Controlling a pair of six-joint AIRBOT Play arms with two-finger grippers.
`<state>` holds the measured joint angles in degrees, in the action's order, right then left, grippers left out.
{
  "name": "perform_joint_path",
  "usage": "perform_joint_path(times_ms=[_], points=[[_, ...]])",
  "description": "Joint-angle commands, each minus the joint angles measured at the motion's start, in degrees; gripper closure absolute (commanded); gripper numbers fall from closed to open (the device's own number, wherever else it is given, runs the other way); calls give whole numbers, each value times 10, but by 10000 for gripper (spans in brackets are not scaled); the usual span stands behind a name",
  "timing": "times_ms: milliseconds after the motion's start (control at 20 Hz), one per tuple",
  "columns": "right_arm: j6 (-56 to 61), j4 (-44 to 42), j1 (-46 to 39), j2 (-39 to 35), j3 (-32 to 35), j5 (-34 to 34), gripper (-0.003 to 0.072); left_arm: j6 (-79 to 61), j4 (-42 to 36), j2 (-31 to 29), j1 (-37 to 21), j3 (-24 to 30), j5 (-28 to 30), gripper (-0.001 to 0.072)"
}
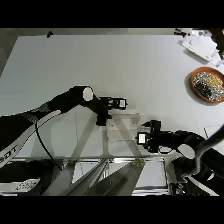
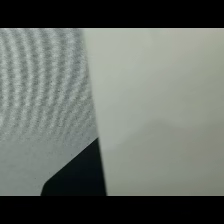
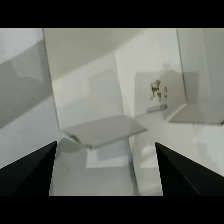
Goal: Fold the box and place the chain.
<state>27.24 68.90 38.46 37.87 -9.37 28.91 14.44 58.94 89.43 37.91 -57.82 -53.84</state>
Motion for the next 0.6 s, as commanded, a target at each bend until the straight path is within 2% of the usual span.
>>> perform_joint_path(times_ms=[0, 300, 550], points=[[-6, -30, 33, 55, 5, -116, -23, 0, 0, 0, 0, 0, 0, 677], [-8, -56, 33, 60, 0, -192, -21, 0, 0, 0, 0, 0, 0, 677], [-23, -89, -11, 59, -6, -173, -21, 0, 0, 0, 0, 0, 0, 677]])
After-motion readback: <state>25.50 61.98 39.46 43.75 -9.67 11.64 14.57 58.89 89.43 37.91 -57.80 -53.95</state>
